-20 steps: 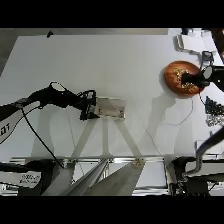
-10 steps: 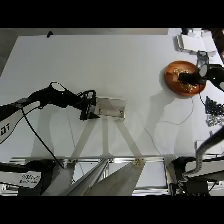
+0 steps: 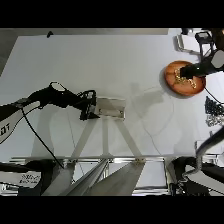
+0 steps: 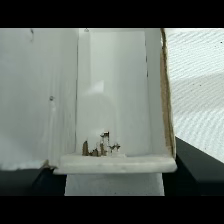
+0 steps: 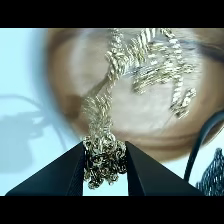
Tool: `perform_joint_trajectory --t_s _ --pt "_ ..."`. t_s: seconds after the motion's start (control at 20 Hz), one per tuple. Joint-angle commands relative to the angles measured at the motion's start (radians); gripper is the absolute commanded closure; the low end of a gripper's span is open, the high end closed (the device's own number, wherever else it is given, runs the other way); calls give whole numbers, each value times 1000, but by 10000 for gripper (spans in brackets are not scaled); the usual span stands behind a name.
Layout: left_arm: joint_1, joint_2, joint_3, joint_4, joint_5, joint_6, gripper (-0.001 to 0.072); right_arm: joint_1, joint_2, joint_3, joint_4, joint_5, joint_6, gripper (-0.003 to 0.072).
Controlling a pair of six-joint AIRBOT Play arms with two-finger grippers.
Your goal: Fold the box and place the chain.
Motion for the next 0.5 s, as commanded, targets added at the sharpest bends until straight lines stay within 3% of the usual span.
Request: perform_joint_trajectory --t_s 0.0,0.15,0.45 --pt "0 0 1 0 0 0 395 141 112 0 2 197 -26 674" --pt "0 0 1 0 0 0 395 290 124 -1 2 302 -25 674" --pt "0 0 1 0 0 0 395 544 116 -2 26 260 -24 674"
